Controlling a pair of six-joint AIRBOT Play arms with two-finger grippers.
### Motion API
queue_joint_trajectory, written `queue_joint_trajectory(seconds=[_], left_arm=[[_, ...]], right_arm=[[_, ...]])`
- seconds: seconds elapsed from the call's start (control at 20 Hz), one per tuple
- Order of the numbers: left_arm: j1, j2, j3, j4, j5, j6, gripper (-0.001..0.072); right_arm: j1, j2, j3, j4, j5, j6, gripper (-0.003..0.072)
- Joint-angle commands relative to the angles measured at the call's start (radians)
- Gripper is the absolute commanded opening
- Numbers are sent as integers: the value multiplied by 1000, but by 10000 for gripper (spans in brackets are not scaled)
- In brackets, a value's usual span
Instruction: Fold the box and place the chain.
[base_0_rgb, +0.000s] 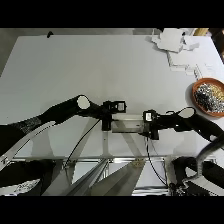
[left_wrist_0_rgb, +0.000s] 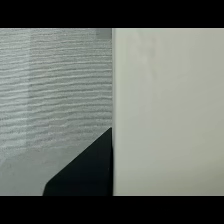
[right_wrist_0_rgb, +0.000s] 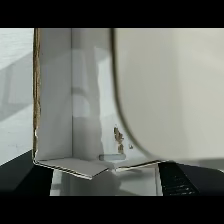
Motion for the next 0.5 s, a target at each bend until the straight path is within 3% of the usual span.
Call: queue_joint_trajectory(seconds=[0.0,0.05,0.2,0.35,0.45], left_arm=[[0,0,0,0,1,0,12],[0,0,0,0,1,0,12],[0,0,0,0,1,0,12],[0,0,0,0,1,0,12],[0,0,0,0,1,0,12]], right_arm=[[0,-30,1,30,-4,-45,598],[0,-31,1,30,-10,-45,526],[0,-31,1,31,-23,-44,512],[0,-31,1,31,-24,-44,399],[0,-31,1,30,-24,-44,397]])
